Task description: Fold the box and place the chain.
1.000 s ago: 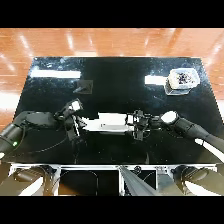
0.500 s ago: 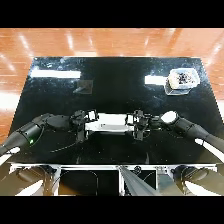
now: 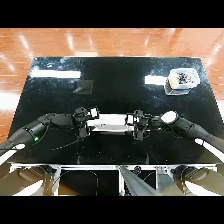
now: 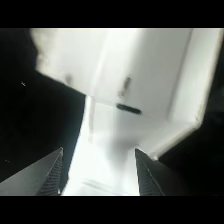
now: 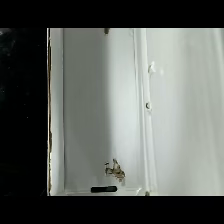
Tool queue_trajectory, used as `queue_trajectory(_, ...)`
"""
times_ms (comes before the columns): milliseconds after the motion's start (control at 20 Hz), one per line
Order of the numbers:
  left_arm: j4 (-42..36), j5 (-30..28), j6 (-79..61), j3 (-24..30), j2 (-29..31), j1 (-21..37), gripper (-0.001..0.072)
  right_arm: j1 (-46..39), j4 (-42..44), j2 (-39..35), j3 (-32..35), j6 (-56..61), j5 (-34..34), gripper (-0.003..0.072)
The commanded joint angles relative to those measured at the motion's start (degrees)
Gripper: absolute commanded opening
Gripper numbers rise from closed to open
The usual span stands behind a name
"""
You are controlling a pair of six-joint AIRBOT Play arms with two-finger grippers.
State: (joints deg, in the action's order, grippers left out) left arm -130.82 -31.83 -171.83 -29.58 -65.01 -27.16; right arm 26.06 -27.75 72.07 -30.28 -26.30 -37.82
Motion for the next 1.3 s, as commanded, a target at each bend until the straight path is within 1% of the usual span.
queue_trajectory(0,-0.4,-0.1,1.2,-1.9,-0.4,0.0,0.0546,0.0,0.0,0.0,0.0,0.0,0.0,0.0556)
queue_trajectory(150,-0.3,-5.3,1.3,-3.4,-0.4,0.0,0.0546,0.0,0.0,0.0,0.0,0.0,0.0,0.0556)
queue_trajectory(200,-0.3,-6.1,1.4,-3.5,-0.4,0.0,0.0547,0.0,0.0,0.0,0.0,0.0,0.0,0.0556)
queue_trajectory(400,-0.2,-7.4,2.0,-3.5,-0.4,0.0,0.0547,0.0,0.0,0.0,0.0,0.0,0.0,0.0556)
queue_trajectory(550,3.0,-7.4,4.4,-3.6,-0.4,0.3,0.0547,0.0,0.0,0.0,0.0,0.0,0.0,0.0556)
queue_trajectory(700,5.0,-8.6,6.7,-3.6,-0.4,2.4,0.0547,0.0,0.0,0.0,0.0,0.0,0.0,0.0556)
queue_trajectory(800,5.0,-9.7,6.9,-3.6,-0.4,4.0,0.0547,0.0,0.0,0.0,0.0,0.0,0.0,0.0556)
queue_trajectory(950,3.8,-11.6,6.9,-3.6,-0.4,4.1,0.0548,0.0,0.0,0.0,0.0,0.0,0.0,0.0556)
queue_trajectory(1100,3.5,-11.0,6.8,-3.6,-0.4,4.1,0.0557,0.0,0.0,0.0,0.0,0.0,0.0,0.0556)
queue_trajectory(1150,3.1,-11.0,6.8,-3.6,-0.4,4.1,0.0579,0.0,0.0,0.0,0.0,0.0,0.0,0.0556)
queue_trajectory(1200,2.4,-11.0,6.8,-3.6,-0.4,4.1,0.0629,0.0,0.0,0.0,0.0,0.0,0.0,0.0556)
queue_trajectory(1250,2.1,-11.0,6.8,-3.6,-0.4,4.1,0.0629,0.0,0.0,0.0,0.0,0.2,0.2,0.0556)
